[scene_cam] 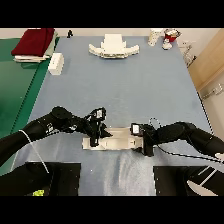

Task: Fold the box.

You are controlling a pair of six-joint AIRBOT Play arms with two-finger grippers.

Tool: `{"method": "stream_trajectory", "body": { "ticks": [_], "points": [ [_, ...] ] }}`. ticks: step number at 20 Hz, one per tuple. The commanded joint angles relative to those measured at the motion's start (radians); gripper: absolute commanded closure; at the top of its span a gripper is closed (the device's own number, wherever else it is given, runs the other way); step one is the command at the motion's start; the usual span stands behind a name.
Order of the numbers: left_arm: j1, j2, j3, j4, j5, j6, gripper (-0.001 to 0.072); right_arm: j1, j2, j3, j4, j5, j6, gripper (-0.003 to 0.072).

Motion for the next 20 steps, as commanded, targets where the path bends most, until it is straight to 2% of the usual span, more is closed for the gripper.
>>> {"method": "stream_trajectory", "body": {
  "ticks": [1,4,20],
  "points": [
    [0.0,0.0,0.0,0.0,0.0,0.0,0.0696,-0.02,-0.019,0.024,0.004,-0.033,-0.023,-0.0022],
    [0.0,0.0,0.0,0.0,0.0,0.0,0.0696,-0.02,-0.02,0.033,0.004,-0.082,-0.029,-0.0022],
    [0.0,0.0,0.0,0.0,0.0,0.0,0.0696,-0.015,-0.016,0.033,0.004,-0.068,-0.028,-0.0023]
  ]
}}
